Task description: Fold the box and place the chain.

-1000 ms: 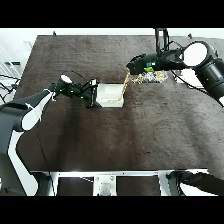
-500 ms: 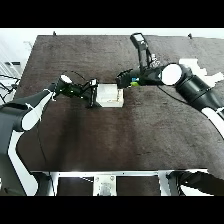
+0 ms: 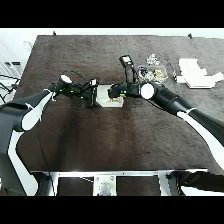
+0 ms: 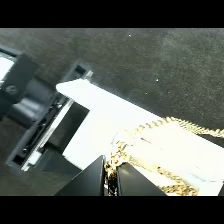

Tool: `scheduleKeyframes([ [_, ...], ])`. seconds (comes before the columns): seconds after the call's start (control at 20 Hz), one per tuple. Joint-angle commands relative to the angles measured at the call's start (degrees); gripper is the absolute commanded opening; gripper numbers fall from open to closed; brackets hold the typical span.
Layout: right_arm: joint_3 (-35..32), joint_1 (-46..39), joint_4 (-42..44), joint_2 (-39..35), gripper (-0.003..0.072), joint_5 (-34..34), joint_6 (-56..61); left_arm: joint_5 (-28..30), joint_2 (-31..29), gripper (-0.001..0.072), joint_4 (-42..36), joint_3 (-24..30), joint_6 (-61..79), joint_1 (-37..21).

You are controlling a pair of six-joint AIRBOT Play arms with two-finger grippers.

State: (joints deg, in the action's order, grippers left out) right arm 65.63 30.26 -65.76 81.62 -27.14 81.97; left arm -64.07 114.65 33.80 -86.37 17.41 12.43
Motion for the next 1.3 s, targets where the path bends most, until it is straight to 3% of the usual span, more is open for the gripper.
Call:
scheduleKeyframes([
  [0.0,-0.2,-1.0,-2.3,-0.3,0.0003,1.8,0.3,0.0,0.0,0.0349,0.0,0.0,0.0,0.0],
  [0.15,-0.3,-3.7,-4.4,-4.0,0.0003,1.4,0.3,0.0,0.0,0.0349,0.0,0.0,0.0,0.0],
  [0.4,-0.3,-7.2,-8.8,-9.7,0.0001,-4.8,0.5,0.0,0.0,0.0349,0.0,0.0,0.0,0.0],
  [0.75,-0.3,-5.8,-12.9,-13.9,0.0001,-7.8,3.5,0.0,0.0,0.0349,0.0,0.0,0.0,0.0],
  [1.25,-0.3,1.5,-12.7,-11.5,0.0002,0.8,6.7,0.0,0.0,0.0349,0.0,0.0,0.0,0.0],
])
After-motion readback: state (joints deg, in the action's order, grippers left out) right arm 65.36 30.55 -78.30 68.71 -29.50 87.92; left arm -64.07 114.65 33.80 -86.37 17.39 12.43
